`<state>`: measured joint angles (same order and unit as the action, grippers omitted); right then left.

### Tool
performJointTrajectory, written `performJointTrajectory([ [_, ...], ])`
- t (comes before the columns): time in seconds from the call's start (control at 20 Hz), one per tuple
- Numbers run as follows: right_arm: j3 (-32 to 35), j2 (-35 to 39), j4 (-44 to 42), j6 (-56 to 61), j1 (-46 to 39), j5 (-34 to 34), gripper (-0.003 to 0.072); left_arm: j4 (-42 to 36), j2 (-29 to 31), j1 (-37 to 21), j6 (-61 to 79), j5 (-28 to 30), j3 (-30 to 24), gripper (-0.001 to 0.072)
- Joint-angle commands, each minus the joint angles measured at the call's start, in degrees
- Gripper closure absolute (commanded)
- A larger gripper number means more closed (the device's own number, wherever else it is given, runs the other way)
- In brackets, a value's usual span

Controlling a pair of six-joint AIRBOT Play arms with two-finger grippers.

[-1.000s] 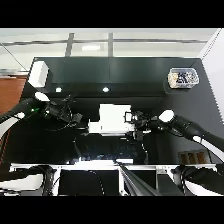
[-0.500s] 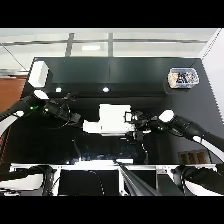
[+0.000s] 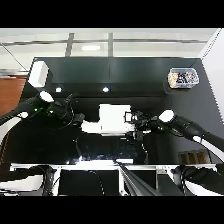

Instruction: Fold the box and place the chain.

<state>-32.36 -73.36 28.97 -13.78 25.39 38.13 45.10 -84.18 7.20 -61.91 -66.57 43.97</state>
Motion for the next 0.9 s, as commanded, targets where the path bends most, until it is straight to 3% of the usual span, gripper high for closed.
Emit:
performJointTrajectory([
  [0.0, 0.0, 0.0, 0.0, 0.0, 0.0, 0.0, 0.0217, -7.6, 0.0, 0.5, 6.4, -0.6, -0.7, 0.0687],
  [0.2, 0.0, 0.0, 0.0, 0.0, 0.0, 0.0, 0.0217, -9.6, 0.0, -1.1, 13.4, -5.4, -0.7, 0.0687],
  [0.4, 0.0, 0.0, 0.0, 0.0, 0.0, 0.0, 0.0217, -13.1, 0.0, -1.5, 16.9, -5.9, -0.7, 0.068],
  [0.45, 0.0, 0.0, 0.0, 0.0, 0.0, 0.0, 0.0217, -13.1, 0.0, -1.5, 16.9, -5.9, -0.7, 0.057],
  [0.55, 0.0, 0.0, 0.0, 0.0, 0.0, 0.0, 0.0216, -13.0, 0.0, -1.5, 16.7, -6.1, -0.7, 0.0105],
  [0.6, 0.0, 0.0, 0.0, 0.0, 0.0, 0.0, 0.0217, -13.0, 0.0, -1.5, 16.3, -6.1, -0.7, 0.0029],
  [0.85, 0.0, 0.0, 0.0, 0.0, 0.0, 0.0, 0.0217, -12.3, 0.1, 2.0, 11.4, -5.8, 0.5, 0.0037],
])
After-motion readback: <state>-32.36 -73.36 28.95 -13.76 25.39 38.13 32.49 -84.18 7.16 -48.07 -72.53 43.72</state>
